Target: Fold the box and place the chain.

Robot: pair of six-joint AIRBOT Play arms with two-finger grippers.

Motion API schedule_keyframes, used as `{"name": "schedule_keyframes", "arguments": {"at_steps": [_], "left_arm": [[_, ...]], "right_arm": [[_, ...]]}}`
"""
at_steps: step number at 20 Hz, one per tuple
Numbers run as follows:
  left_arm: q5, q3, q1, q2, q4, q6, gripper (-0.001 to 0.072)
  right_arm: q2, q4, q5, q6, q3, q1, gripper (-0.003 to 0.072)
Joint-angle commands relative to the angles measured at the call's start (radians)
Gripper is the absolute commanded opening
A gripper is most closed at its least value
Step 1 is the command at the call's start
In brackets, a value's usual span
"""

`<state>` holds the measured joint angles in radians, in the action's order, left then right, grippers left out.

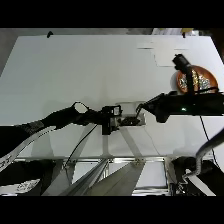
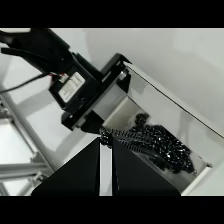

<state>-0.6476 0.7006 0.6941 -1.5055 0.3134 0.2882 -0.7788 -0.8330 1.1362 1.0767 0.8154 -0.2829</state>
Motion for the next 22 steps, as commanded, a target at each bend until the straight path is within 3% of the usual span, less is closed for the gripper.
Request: {"name": "schedule_keyframes", "arguments": {"at_steps": [1, 7, 11, 13, 16, 18, 22], "left_arm": [[0.0, 0.0, -0.001, 0.0, 0.0, 0.0, 0.0101], [0.0, 0.0, -0.001, 0.0, 0.0, 0.0, 0.0101], [0.0, 0.0, -0.001, 0.0, 0.0, 0.0, 0.0101], [0.0, 0.0, -0.001, 0.0, 0.0, 0.0, 0.0101], [0.0, 0.0, -0.001, 0.0, 0.0, 0.0, 0.0101], [0.0, 0.0, -0.001, 0.0, 0.0, 0.0, 0.0101], [0.0, 0.0, -0.001, 0.0, 0.0, 0.0, 0.0101]], "right_arm": [[-0.113, -0.062, -0.035, -0.005, 0.0, -0.097, 0.002], [-0.261, -0.061, -0.117, -0.005, 0.0, -0.153, 0.0027], [-0.294, -0.062, -0.135, -0.013, 0.011, -0.152, 0.0171], [-0.305, -0.097, -0.119, -0.013, 0.065, -0.152, 0.0196], [-0.332, -0.221, -0.106, -0.01, 0.196, -0.152, 0.0172], [-0.36, -0.308, -0.117, -0.002, 0.272, -0.145, 0.0037], [-0.484, -0.376, -0.132, -0.026, 0.324, -0.139, 0.002]]}}
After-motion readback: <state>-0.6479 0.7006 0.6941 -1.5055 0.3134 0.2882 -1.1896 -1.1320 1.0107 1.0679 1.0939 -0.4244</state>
